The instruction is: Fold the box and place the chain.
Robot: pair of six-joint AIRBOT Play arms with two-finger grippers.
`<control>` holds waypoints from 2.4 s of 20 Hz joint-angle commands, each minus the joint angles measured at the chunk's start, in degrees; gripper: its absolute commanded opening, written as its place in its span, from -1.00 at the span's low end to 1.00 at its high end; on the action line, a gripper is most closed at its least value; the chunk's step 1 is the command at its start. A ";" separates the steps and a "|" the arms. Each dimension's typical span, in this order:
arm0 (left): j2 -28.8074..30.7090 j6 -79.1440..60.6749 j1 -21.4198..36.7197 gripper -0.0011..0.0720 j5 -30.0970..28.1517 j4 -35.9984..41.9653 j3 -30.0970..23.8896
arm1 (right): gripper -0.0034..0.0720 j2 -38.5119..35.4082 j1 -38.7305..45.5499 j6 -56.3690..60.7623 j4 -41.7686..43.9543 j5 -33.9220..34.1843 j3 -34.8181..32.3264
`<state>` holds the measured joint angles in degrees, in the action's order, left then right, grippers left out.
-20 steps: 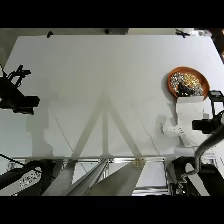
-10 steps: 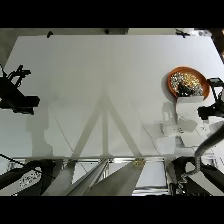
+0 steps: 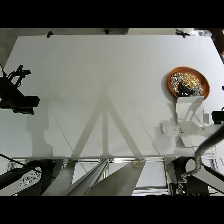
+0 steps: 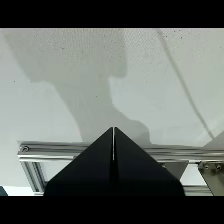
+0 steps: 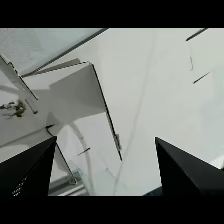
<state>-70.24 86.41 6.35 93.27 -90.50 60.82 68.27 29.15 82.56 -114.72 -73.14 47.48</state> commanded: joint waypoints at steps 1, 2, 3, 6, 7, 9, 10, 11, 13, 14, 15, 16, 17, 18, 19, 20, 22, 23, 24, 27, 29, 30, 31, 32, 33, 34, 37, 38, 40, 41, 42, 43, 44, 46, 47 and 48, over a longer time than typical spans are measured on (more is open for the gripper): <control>0.04 -0.02 0.07 -0.94 -0.02 0.00 -0.02 | 0.89 0.33 3.37 -3.63 2.71 1.62 -0.31; 0.04 -0.02 0.07 -0.94 -0.02 0.02 -0.02 | 0.79 0.48 3.37 -3.63 1.97 1.90 -0.35; 0.04 -0.02 0.07 -0.94 -0.02 0.00 -0.02 | 0.68 1.27 3.37 -3.63 1.97 1.75 -0.35; 0.04 -0.02 0.07 -0.94 -0.02 0.00 -0.02 | 0.42 6.58 3.34 -3.10 1.70 0.72 -0.37; 0.04 -0.02 0.07 -0.94 -0.02 0.00 -0.02 | 0.07 8.11 3.34 -2.64 1.70 0.70 -0.37; 0.04 -0.02 0.07 -0.94 -0.02 0.00 -0.02 | -0.87 9.92 3.34 -1.81 2.10 0.70 -0.35; 0.04 -0.02 0.07 -0.94 -0.02 0.00 -0.02 | -0.89 9.92 3.34 -1.40 2.49 0.68 -0.35; 0.04 -0.02 0.07 -0.94 -0.02 0.00 -0.02 | -0.89 9.62 3.23 -1.38 2.69 0.20 -0.35; 0.04 -0.02 0.07 -0.94 -0.02 0.00 -0.02 | -0.89 8.13 2.05 -2.34 2.97 -1.22 -0.35; 0.04 -0.02 0.07 -0.94 0.00 0.00 -0.02 | -0.90 6.80 0.90 -4.13 4.63 -1.60 -0.35; 0.04 -0.02 0.07 -0.94 -0.02 0.00 -0.02 | -0.90 5.16 -0.39 -6.08 7.58 -1.64 -0.35; 0.04 -0.02 0.07 -0.94 -0.02 0.00 -0.02 | -0.90 3.15 -1.99 -8.24 12.00 -1.44 -0.35; 0.04 -0.02 0.07 -0.94 -0.02 0.00 -0.02 | -0.90 1.27 -3.56 -9.66 16.50 -1.20 -0.35; 0.04 -0.02 0.07 -0.94 0.00 0.00 -0.02 | -0.90 -0.72 -5.49 -10.82 21.44 -1.16 -0.35; 0.04 -0.02 0.07 -0.94 -0.02 0.00 -0.02 | -0.90 -2.45 -7.61 -11.45 26.10 -1.20 -0.35; 0.04 -0.02 0.07 -0.94 0.00 0.00 -0.02 | -0.90 -3.56 -9.75 -12.20 30.08 -1.44 -0.37; 0.04 -0.02 0.07 -0.94 -0.04 0.00 -0.02 | -0.90 -5.27 -14.95 -14.19 37.62 -1.46 -0.85; 0.04 -0.02 0.07 -0.94 -0.02 0.00 -0.02 | -0.90 -5.84 -18.05 -14.25 40.19 -1.05 -1.14; 0.04 -0.02 0.07 -0.94 -0.04 0.02 -0.02 | -0.90 -6.25 -21.18 -14.21 41.86 -0.15 -1.42; 0.04 -0.02 0.07 -0.94 -0.02 0.00 -0.02 | -0.90 -6.71 -31.67 -13.99 47.54 6.21 -3.41; 0.04 -0.02 0.07 -0.94 -0.02 0.00 -0.02 | -0.90 -6.71 -39.78 -12.48 50.40 12.94 -5.99; 0.04 -0.02 0.07 -0.94 -0.02 0.00 -0.02 | -0.90 -6.71 -43.58 -10.80 50.27 16.50 -7.17; 0.04 -0.02 0.07 -0.94 -0.02 0.00 -0.02 | -0.90 -6.71 -47.34 -8.98 50.12 20.74 -8.52; 0.04 -0.02 0.07 -0.94 0.00 0.00 -0.02 | -0.90 -6.69 -50.40 -7.23 50.03 24.30 -9.75; 0.04 -0.02 0.07 -0.94 -0.02 0.00 -0.02 | -0.90 -6.64 -53.16 -5.38 50.03 27.61 -10.97; 0.04 -0.02 0.07 -0.94 -0.02 0.00 -0.02 | -0.90 -6.45 -55.19 -3.45 49.92 30.10 -11.89; 0.04 -0.02 0.07 -0.94 -0.02 0.00 -0.02 | -0.90 -5.88 -58.62 3.06 46.56 34.29 -13.60; 0.04 -0.02 0.07 -0.94 -0.04 0.02 -0.02 | -0.90 -5.62 -58.84 3.19 46.14 34.14 -13.60; 0.02 -0.02 0.07 -0.94 -1.25 0.11 -0.02 | -0.90 -5.53 -58.84 3.15 46.14 33.88 -13.60; 0.02 -0.07 0.07 -0.94 -4.17 0.48 -0.02 | -0.90 -5.53 -58.84 3.15 46.16 33.88 -13.60; 0.02 -0.74 0.07 -0.94 -6.82 0.96 -0.02 | -0.90 -5.53 -58.84 3.15 46.18 33.86 -13.60; 0.00 -2.45 0.07 -0.94 -8.68 2.91 -0.02 | -0.90 -5.53 -58.84 3.15 46.18 33.86 -13.60; 0.00 -5.35 0.07 -0.94 -10.27 6.54 -0.02 | -0.90 -5.53 -58.84 3.15 46.18 33.79 -13.60; 0.00 -12.17 0.07 -0.89 -13.38 18.14 -0.04 | -0.90 -5.53 -58.84 3.15 46.18 33.73 -13.60; -0.02 -16.09 0.04 -0.70 -14.62 23.87 -0.04 | -0.90 -5.53 -58.84 3.15 46.18 33.73 -13.60; -0.07 -21.11 0.02 -0.20 -15.34 30.08 -0.07 | -0.90 -5.53 -58.84 3.15 46.18 33.73 -13.60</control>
<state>-70.24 76.49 6.37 82.54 -76.31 60.77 62.72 -29.54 85.41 -68.42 -39.68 33.93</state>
